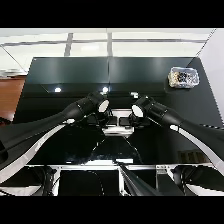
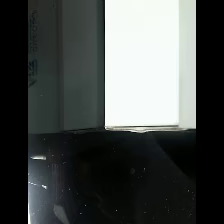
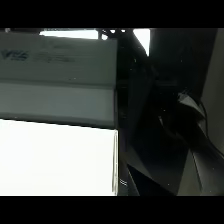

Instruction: Fold the box and place the chain.

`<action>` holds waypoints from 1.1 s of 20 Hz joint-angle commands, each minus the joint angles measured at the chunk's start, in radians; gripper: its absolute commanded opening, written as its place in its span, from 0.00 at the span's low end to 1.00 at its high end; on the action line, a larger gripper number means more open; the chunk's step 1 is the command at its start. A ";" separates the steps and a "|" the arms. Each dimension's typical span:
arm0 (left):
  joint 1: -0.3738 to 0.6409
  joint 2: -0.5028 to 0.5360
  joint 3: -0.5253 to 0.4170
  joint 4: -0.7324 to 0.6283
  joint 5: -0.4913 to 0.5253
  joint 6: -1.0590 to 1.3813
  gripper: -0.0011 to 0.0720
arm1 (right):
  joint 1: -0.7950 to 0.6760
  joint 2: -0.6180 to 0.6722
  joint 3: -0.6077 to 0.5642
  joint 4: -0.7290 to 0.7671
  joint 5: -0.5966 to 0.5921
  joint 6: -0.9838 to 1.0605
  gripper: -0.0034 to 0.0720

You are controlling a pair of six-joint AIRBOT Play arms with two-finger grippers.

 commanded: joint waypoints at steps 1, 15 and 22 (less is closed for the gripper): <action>0.000 0.000 0.000 0.000 -0.002 -0.001 0.06 | -0.001 -0.003 0.000 0.008 0.003 0.003 0.36; 0.001 0.000 0.000 0.000 -0.001 -0.001 0.06 | -0.002 -0.022 0.000 0.006 0.018 0.003 0.06; 0.000 0.000 0.000 0.000 -0.002 -0.001 0.06 | -0.006 0.053 0.068 -0.002 0.088 -0.127 0.51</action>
